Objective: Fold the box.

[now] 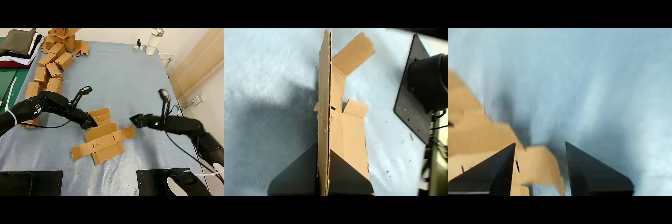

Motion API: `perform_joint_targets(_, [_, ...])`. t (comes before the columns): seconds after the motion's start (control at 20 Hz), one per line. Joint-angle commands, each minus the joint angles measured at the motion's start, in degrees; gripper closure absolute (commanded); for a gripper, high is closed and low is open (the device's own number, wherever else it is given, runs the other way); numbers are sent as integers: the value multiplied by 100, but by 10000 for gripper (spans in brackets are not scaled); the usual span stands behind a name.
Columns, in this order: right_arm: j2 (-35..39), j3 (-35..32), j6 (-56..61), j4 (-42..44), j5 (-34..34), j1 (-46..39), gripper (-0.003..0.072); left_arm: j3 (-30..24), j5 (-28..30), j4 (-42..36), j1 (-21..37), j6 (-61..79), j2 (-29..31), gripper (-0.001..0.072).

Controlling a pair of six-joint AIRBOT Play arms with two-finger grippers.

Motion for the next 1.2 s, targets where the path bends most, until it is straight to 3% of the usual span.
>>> perform_joint_targets(0.0, [7, 531, 671, -46, -387, -210, 524, 20, -752, 197, -706, 973, 444, 697])
perform_joint_targets(0.05, [4, 529, 671, -13, -750, -208, 682, 20, -964, 197, -911, 1211, 492, 697])
perform_joint_targets(0.2, [-4, 527, 732, -9, -1639, -208, 682, 4, -1451, 542, -1462, 1751, 501, 697])
perform_joint_targets(0.35, [-4, 520, 925, 44, -1891, -205, 682, -195, -1847, 745, -1668, 1751, 494, 697])
perform_joint_targets(0.75, [-9, 354, 938, 24, -1097, 527, 682, -358, -1652, 660, -1668, 1751, 396, 697])
perform_joint_targets(1.15, [-46, 352, 1123, -197, -1010, 612, 682, -334, -1163, 461, -1665, 1751, 828, 697])
